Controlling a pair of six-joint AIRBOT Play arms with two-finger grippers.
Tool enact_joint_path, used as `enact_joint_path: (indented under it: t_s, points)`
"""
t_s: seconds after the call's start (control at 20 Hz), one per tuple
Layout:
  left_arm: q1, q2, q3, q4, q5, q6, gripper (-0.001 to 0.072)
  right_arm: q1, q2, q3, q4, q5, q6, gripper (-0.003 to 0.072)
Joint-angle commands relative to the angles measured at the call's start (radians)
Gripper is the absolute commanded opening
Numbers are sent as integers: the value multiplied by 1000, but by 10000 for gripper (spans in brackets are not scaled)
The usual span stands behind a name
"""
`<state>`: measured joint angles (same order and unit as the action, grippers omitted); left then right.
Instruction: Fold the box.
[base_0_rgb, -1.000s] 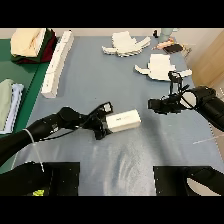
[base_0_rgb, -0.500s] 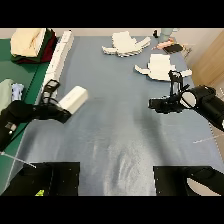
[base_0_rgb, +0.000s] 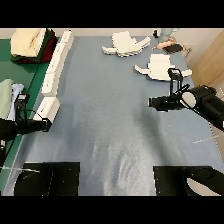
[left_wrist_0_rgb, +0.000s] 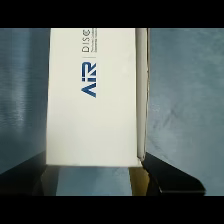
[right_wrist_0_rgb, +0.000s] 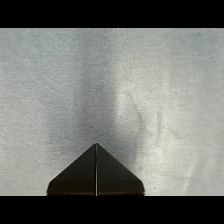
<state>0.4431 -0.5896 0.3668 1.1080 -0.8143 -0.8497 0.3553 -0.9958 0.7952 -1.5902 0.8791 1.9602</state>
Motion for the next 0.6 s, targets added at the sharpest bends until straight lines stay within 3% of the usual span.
enact_joint_path:
  t_s: [0.0,0.35,0.55]
  points:
    - [25,-8,-29,7,178,-6,520,0,0,1,-1,-5,-6,2]
    - [23,-222,-27,-14,360,-3,520,0,0,1,-1,-12,-5,2]
    - [-16,-274,-11,-16,394,49,520,0,-3,1,-1,-34,-4,2]
